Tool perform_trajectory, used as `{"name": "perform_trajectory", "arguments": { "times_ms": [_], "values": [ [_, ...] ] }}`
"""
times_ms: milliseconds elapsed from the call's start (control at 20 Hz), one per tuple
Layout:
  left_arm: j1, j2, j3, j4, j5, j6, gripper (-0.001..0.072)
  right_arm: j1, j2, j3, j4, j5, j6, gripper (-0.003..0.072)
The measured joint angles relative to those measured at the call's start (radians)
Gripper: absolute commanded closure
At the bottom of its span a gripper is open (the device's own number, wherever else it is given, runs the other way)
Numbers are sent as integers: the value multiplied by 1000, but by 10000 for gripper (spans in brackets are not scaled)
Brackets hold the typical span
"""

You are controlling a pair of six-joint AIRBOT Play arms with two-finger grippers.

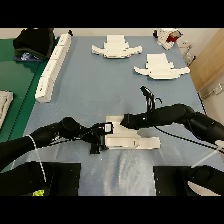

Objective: Fold the box.

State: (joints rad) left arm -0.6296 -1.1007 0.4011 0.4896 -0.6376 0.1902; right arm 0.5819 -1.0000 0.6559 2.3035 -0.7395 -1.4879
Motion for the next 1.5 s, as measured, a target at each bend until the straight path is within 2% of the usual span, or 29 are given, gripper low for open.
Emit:
{"name": "perform_trajectory", "arguments": {
  "times_ms": [400,850,1200,1500],
  "values": [
    [0,0,0,0,0,0,199,-18,-176,17,-23,15,-5,552],
    [0,0,0,0,0,0,199,-19,-202,18,-27,18,-32,552],
    [0,0,0,0,0,0,199,-19,-88,47,-122,-49,-64,552],
    [0,0,0,0,0,0,199,-19,111,49,-209,-239,-247,551]
  ]
}}
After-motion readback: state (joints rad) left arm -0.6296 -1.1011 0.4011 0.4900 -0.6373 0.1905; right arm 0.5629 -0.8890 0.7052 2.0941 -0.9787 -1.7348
